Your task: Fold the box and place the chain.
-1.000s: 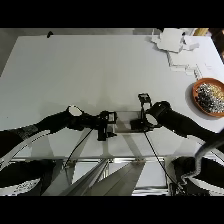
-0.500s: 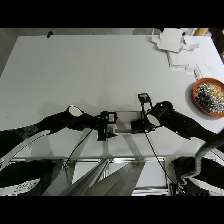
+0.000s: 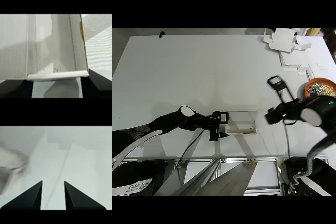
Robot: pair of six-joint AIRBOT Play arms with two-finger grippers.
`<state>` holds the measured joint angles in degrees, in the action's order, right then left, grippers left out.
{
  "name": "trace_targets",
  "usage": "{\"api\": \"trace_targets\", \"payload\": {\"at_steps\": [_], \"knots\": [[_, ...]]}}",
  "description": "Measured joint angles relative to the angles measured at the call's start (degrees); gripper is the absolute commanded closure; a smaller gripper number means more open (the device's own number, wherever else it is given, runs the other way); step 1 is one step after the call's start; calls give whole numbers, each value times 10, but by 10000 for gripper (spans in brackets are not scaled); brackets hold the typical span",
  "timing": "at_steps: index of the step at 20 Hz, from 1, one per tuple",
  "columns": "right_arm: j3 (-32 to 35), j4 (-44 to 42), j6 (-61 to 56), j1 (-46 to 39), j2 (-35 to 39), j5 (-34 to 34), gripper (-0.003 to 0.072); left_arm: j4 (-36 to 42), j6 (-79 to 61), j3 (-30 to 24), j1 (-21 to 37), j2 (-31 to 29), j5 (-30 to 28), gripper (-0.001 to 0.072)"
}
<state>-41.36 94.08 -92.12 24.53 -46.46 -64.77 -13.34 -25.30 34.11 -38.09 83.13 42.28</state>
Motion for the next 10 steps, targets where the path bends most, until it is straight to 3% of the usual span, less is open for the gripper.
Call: {"api": "trace_targets", "payload": {"at_steps": [5,10], "knots": [[-3,37,61,-286,-10,103,413,0,0,0,0,0,0,558],[-3,47,68,-452,-117,182,413,0,0,0,0,0,0,558]]}}
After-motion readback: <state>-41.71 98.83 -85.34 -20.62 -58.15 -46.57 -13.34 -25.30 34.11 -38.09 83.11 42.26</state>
